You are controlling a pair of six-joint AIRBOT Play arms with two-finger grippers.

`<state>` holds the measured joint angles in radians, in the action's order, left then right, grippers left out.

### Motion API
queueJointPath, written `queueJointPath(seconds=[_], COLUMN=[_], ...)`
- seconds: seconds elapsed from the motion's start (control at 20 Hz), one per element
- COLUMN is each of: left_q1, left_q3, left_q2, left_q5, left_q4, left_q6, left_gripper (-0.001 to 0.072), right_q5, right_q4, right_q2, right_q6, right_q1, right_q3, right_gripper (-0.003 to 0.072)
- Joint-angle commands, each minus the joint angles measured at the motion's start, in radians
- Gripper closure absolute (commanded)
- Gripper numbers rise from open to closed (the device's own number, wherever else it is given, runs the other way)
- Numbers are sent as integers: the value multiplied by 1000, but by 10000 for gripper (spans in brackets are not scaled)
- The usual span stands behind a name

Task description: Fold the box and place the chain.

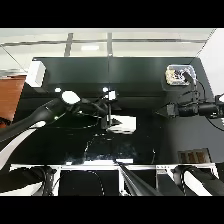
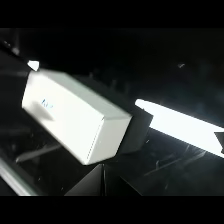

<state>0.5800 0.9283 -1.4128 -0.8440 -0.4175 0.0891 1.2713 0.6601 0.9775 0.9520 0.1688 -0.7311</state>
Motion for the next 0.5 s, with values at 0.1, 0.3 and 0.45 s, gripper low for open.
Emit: queueJointPath(seconds=[0.1,0.3,0.45], left_q1=[24,25,24], left_q3=[123,123,123], left_q2=[-149,-166,-166], left_q5=[-24,-106,-108], left_q4=[-64,-83,-95], left_q6=[-150,-150,-149], left_gripper=[-6,-6,-6], right_q5=[-39,-46,-45], right_q4=[6,6,6], right_q2=[-3,-3,-3], right_q6=[2,-6,-6], right_q1=[6,6,6], right_q3=[-1,-1,-1], right_gripper=[676,675,676])
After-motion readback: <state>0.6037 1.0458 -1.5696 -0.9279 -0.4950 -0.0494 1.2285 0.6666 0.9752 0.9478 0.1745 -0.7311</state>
